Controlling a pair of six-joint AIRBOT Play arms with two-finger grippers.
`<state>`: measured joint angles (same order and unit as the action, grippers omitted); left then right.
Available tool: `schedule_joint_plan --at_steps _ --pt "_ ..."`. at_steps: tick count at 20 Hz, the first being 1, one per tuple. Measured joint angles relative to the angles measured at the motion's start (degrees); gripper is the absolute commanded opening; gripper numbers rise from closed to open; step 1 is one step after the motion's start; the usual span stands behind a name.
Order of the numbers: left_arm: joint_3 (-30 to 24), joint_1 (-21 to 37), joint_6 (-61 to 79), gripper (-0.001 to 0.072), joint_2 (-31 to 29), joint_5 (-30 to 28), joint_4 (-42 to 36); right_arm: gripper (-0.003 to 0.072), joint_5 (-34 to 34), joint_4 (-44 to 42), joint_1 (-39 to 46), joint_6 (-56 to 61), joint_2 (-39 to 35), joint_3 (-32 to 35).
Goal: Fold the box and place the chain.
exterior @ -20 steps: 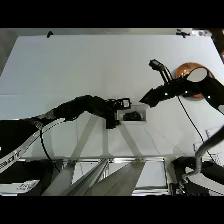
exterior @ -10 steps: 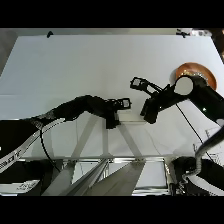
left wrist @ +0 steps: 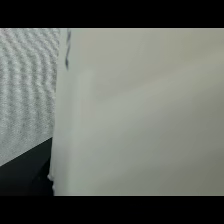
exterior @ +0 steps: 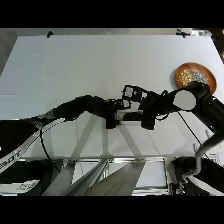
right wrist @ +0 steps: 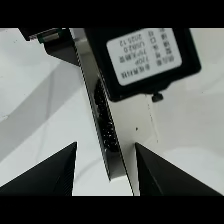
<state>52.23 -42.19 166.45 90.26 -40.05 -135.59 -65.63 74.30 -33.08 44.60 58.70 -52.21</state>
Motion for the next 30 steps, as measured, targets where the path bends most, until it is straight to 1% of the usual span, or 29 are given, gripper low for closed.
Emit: schedule_joint_plan --at_steps 5,6,7,10,12,14,17,18,19,20,21,25,27,30 --pt "0.0 0.0 0.0 0.0316 0.0 0.0 0.02 0.029 0.31 0.55 -0.28 0.15 -0.04 0.0" --pt "0.0 0.0 0.0 0.0316 0.0 0.02 0.02 0.0298 0.09 0.26 0.28 0.17 -0.09 0.0" --pt "0.0 0.0 0.0 0.0316 0.0 0.0 0.0 0.0335 -0.09 -0.28 1.05 0.15 -0.11 0.0" --pt "0.0 0.0 0.0 0.0316 0.0 0.02 0.02 0.0343 -1.11 -4.33 5.03 -0.15 -0.17 -0.04" --pt "0.0 0.0 0.0 0.0316 0.0 0.0 0.02 0.0344 -2.27 -9.2 8.52 -1.6 -0.2 -0.11" --pt "0.0 0.0 0.0 0.0316 0.0 0.0 0.02 0.0428 -3.82 -14.93 12.15 -3.61 -0.2 -0.44" --pt "0.0 0.0 0.0 0.0316 0.0 0.02 0.02 0.0426 -5.7 -23.3 17.9 -6.1 -0.15 -2.73" --pt "0.0 0.0 0.02 0.0316 0.0 0.02 0.02 0.041 -6.01 -25.53 19.65 -7.21 0.11 -3.74" --pt "0.0 0.0 0.02 0.0316 0.0 0.02 0.02 0.0384 -6.25 -26.71 20.98 -8.46 0.63 -4.52" --pt "0.0 0.0 0.0 0.0316 0.0 0.02 0.02 0.0342 -6.54 -27.45 21.7 -9.29 1.46 -5.03" --pt "0.0 0.0 0.0 0.0316 0.0 0.02 0.02 0.0284 -6.88 -28.04 21.88 -10.05 2.6 -5.42" --pt "0.0 0.0 0.02 0.0316 0.0 0.02 0.02 0.0284 -9.7 -28.17 18.69 -12.72 9.51 -6.19" --pt "0.0 0.0 0.02 0.0316 0.0 0.0 0.02 0.0284 -10.4 -26.21 17.11 -13.0 12.44 -6.34" --pt "0.0 0.0 0.02 0.0316 0.0 0.02 0.04 0.0291 -11.06 -23.17 16.0 -13.0 14.6 -6.4"
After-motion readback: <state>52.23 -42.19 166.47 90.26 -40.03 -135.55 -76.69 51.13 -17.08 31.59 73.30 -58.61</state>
